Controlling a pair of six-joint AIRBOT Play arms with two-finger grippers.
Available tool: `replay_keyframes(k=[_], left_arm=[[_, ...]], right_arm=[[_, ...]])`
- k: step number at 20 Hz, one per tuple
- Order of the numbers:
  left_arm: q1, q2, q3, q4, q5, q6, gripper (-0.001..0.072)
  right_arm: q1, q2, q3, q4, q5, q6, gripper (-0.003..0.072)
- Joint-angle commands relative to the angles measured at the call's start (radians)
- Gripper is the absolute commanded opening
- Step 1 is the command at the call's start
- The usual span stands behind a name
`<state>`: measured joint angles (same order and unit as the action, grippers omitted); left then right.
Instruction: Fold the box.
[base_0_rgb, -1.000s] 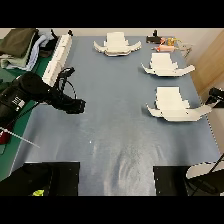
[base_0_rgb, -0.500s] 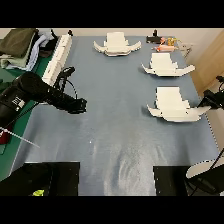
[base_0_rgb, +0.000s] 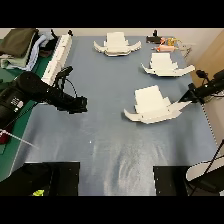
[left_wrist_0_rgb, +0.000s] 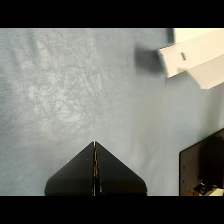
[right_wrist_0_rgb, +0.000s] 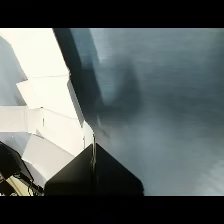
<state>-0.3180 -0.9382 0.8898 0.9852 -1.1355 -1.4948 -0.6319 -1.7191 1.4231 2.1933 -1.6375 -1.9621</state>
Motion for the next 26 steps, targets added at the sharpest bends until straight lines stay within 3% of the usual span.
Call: replay_keyframes(k=[1, 6, 12, 14, 15, 16, 17, 23, 24, 25, 26], left_arm=[[0.0, 0.032, 0.0, -0.003, -0.067, 0.046, 0.0011], [0.026, 0.103, -0.054, -0.011, -0.176, 0.123, 0.0011], [0.24, 0.159, -0.26, -0.259, -0.195, 0.321, 0.0011], [0.281, 0.156, -0.295, -0.275, -0.171, 0.352, 0.0012], [0.291, 0.149, -0.299, -0.274, -0.151, 0.354, 0.0012], [0.293, 0.142, -0.299, -0.275, -0.135, 0.354, 0.0012], [0.293, 0.139, -0.299, -0.275, -0.123, 0.354, 0.0013], [0.293, 0.139, -0.299, -0.275, -0.108, 0.354, 0.0015], [0.293, 0.139, -0.299, -0.276, -0.113, 0.354, 0.0121], [0.293, 0.139, -0.299, -0.276, -0.113, 0.351, 0.0413], [0.293, 0.139, -0.299, -0.28, -0.113, 0.351, 0.0522]], right_arm=[[0.141, 0.102, -0.156, 0.055, 0.123, 0.054, -0.0001], [0.314, 0.362, -0.391, 0.051, 0.286, 0.117, -0.0002], [0.457, 0.8, -0.8, 0.03, 0.466, 0.349, -0.0002], [0.508, 0.911, -0.91, -0.021, 0.521, 0.442, 0.0], [0.523, 0.943, -0.944, -0.043, 0.531, 0.463, 0.0031], [0.526, 0.956, -0.959, -0.06, 0.525, 0.473, 0.0171], [0.526, 0.958, -0.962, -0.084, 0.5, 0.482, 0.0243], [0.526, 0.912, -0.962, -0.136, 0.38, 0.504, 0.0243], [0.526, 0.896, -0.962, -0.129, 0.381, 0.504, 0.0243], [0.526, 0.877, -0.962, -0.119, 0.385, 0.502, 0.0243], [0.526, 0.859, -0.962, -0.103, 0.393, 0.484, 0.0243]])
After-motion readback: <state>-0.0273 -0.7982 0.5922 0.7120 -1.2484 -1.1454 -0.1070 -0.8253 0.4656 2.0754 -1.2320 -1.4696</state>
